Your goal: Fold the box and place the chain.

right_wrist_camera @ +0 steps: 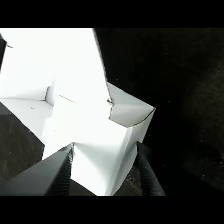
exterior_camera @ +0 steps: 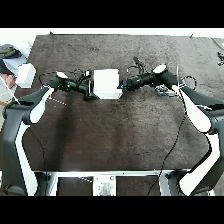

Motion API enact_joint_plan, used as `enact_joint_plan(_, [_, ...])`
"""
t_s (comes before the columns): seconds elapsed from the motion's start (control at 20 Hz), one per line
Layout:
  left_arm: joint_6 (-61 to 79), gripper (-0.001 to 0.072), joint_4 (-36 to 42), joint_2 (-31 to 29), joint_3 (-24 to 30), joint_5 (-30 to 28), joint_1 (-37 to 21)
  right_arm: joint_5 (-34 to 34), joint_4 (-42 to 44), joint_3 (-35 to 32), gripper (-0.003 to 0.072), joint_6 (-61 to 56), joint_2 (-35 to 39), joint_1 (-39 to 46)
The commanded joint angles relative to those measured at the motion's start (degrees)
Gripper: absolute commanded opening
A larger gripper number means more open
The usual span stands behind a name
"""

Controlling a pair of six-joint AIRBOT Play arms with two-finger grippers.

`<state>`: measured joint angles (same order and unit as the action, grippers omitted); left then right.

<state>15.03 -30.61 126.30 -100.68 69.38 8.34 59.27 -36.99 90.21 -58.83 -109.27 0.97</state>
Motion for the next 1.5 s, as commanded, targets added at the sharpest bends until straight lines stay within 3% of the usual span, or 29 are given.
enact_joint_plan(0.0, [0.0, 0.0224, 0.0, 0.0, 0.0, 0.0, 0.0, -1.8, -2.4, 1.1, 0.0438, -2.6, 0.0, -1.2])
enact_joint_plan(0.25, [0.0, 0.0224, 0.0, 0.0, 0.0, 0.0, 0.0, -3.7, -12.5, 4.4, 0.0438, -9.4, 0.0, -4.9])
enact_joint_plan(0.65, [0.0, 0.0224, 0.1, 0.0, 0.0, 0.0, 0.0, -5.4, -15.8, 5.3, 0.0437, -13.5, -0.3, -7.5])
enact_joint_plan(0.9, [0.0, 0.0224, 0.2, 0.0, 0.0, 0.0, 0.0, -6.1, -25.8, 5.3, 0.0437, -20.2, -0.3, -9.0])
enact_joint_plan(1.1, [0.0, 0.0224, 0.2, 0.0, 0.0, 0.0, 0.0, -7.2, -27.6, 6.4, 0.0437, -22.0, -1.0, -10.3])
enact_joint_plan(1.25, [0.0, 0.0224, 0.2, 0.0, 0.0, 0.1, 0.0, -1.7, -28.5, 12.3, 0.0438, -25.2, -4.6, -10.7])
enact_joint_plan(1.45, [0.0, 0.0224, 0.2, 0.0, 0.0, 0.1, 0.0, 6.1, -38.8, 20.6, 0.0437, -35.5, -7.6, -11.6])
